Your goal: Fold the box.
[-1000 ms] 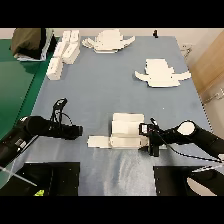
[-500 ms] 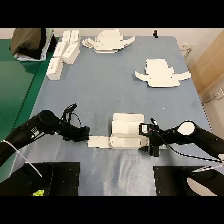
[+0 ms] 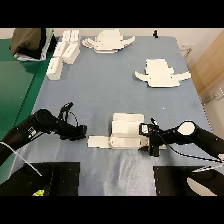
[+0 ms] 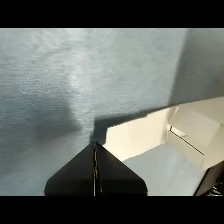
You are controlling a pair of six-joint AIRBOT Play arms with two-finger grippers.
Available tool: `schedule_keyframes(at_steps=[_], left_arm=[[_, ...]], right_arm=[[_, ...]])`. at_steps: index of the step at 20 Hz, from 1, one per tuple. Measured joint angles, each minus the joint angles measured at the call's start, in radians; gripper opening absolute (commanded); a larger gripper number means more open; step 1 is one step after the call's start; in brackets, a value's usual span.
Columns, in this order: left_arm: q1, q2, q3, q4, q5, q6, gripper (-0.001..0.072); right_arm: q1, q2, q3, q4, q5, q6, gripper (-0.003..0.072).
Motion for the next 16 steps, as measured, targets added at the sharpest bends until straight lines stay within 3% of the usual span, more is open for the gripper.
schedule_keyframes(at_steps=[6,16], left_arm=[[0.035,-0.007,0.0,0.024,-0.008,-0.006,0.0016],[0.042,-0.08,0.001,-0.135,-0.011,0.14,0.0016]], right_arm=[[0.0,0.0,0.0,0.0,0.0,0.0,0.0444],[0.0,0.0,0.0,-0.001,0.0,-0.001,0.0444]])
